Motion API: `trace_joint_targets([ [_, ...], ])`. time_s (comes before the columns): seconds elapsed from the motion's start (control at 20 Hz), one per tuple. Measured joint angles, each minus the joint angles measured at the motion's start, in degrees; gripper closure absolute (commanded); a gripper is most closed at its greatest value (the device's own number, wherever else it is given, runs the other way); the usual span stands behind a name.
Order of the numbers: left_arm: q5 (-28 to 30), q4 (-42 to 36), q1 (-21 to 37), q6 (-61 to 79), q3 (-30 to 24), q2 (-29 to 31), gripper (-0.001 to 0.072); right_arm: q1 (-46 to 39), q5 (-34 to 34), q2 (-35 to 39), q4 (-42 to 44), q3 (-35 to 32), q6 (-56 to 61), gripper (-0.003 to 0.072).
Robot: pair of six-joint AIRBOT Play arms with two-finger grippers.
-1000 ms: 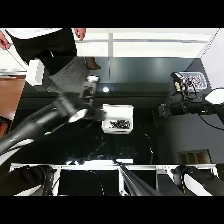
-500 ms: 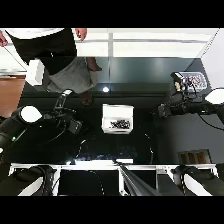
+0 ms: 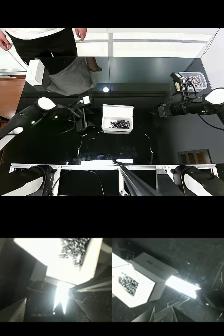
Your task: Fold the box and place the chain.
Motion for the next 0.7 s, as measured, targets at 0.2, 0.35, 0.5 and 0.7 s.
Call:
trace_joint_targets([
  [0.2, 0.00, -0.57, -3.63, 4.50, 1.42, -4.22, 0.0000, 0.00, 0.00, 0.00, 0.00, 0.00, 0.00, 0.0421],
  [0.35, 0.94, -1.03, -5.09, 6.08, 1.79, -5.68, 0.0000, 0.00, 0.02, 0.00, 0.00, 0.00, 0.00, 0.0422],
  [0.5, 1.25, -2.34, -5.73, 6.86, 1.92, -6.56, 0.0000, 0.00, 0.04, 0.00, 0.02, 0.00, 0.00, 0.0422],
  [0.7, 1.81, -3.54, -6.19, 7.26, 1.95, -7.10, 0.0000, 0.00, 0.09, 0.00, 0.00, 0.00, -0.02, 0.0422],
])
